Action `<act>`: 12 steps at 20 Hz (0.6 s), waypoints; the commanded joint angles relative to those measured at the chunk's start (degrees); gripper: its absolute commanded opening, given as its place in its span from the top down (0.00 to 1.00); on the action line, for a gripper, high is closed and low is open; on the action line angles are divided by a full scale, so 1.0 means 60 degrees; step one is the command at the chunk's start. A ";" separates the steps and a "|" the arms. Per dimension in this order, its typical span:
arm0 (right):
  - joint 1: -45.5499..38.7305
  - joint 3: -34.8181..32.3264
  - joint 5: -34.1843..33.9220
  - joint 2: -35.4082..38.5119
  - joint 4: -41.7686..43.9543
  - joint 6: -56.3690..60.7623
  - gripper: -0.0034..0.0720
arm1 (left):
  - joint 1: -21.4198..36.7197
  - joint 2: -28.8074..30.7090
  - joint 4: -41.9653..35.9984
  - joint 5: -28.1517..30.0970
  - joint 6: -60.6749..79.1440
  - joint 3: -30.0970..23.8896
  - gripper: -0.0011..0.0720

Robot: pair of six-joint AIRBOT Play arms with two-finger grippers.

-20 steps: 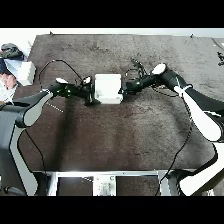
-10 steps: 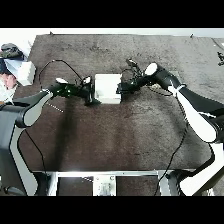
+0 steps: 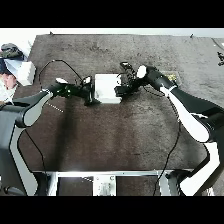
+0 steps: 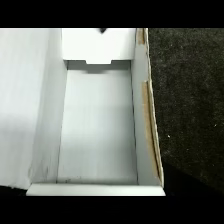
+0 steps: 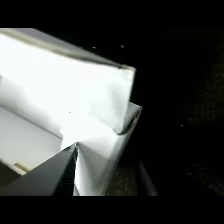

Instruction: Fold the box and place the chain.

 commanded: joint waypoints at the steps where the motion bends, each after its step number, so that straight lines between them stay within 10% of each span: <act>1: 0.0124 0.0714 0.0696 -0.0554 -0.0743 0.0790 0.41 | 0.0000 0.0007 0.0000 0.0004 0.0000 0.0007 0.42; 12: 0.0965 0.3661 0.2696 -0.1934 -0.3002 0.2980 0.50 | 0.0000 0.0007 0.0000 0.0000 0.0000 0.0007 0.42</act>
